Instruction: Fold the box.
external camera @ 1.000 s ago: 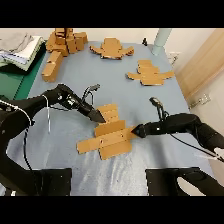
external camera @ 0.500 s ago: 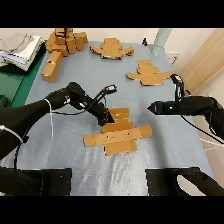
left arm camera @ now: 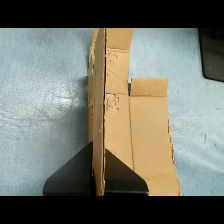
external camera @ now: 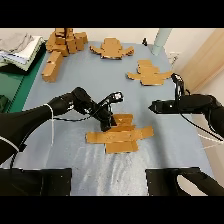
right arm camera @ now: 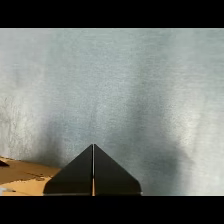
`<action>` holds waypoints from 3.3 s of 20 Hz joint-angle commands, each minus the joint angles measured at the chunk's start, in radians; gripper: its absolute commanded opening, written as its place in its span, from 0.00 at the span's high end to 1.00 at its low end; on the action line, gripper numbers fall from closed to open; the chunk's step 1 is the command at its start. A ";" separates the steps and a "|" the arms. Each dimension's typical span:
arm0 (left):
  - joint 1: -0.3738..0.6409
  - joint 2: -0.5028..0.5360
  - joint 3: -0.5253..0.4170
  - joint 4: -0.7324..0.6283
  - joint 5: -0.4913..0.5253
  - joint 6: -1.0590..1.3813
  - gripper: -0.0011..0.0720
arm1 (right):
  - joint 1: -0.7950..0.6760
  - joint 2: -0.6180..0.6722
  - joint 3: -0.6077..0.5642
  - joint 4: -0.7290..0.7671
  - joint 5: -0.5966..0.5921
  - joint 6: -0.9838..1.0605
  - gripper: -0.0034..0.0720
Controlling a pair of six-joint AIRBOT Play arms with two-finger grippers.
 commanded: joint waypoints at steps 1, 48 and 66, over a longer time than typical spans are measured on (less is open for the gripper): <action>-0.004 0.027 -0.008 -0.007 0.007 0.029 0.97 | 0.000 -0.003 0.001 0.002 -0.036 0.001 0.95; -0.006 0.000 -0.018 -0.031 -0.017 0.064 0.96 | 0.892 0.253 -0.345 -0.636 0.058 -0.161 0.25; -0.006 0.000 -0.018 -0.031 -0.017 0.064 0.97 | 0.933 0.149 -0.322 -0.661 0.146 -0.183 0.26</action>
